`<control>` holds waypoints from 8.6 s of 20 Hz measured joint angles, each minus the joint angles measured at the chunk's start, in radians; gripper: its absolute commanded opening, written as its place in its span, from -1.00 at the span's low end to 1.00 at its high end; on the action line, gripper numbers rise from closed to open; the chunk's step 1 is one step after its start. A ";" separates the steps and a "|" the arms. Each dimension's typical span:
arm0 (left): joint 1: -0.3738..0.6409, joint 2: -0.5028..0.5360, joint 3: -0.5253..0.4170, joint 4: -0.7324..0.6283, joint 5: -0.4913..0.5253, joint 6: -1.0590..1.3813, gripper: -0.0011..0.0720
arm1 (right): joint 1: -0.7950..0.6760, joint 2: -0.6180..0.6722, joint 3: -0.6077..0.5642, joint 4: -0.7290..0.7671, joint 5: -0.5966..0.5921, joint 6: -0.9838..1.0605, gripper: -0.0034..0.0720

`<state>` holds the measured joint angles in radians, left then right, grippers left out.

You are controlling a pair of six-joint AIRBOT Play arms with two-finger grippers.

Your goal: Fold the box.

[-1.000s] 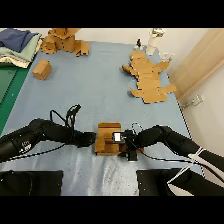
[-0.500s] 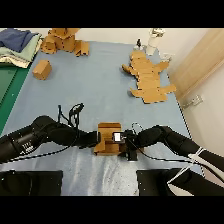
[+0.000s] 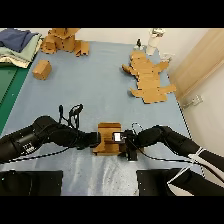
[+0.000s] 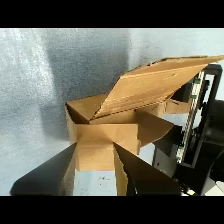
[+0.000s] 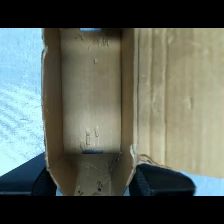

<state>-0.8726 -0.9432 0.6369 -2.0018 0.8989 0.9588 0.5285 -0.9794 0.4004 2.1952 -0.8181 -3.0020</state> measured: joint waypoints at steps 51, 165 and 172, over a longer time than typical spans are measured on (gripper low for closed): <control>-0.275 -0.509 0.395 0.487 0.352 -0.538 -0.93 | 0.000 0.000 0.000 0.000 0.000 -0.001 0.43; -0.023 -0.173 -0.190 -0.468 -0.307 1.929 0.31 | 0.000 0.000 0.000 0.000 -0.002 -0.002 0.43; -0.025 -0.182 -0.185 -0.467 -0.309 1.931 0.31 | 0.000 0.000 0.000 -0.001 -0.002 -0.001 0.43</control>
<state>-0.8974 -1.1252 0.4519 -2.4687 0.5903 2.8895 0.5282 -0.9794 0.4007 2.1944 -0.8200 -3.0032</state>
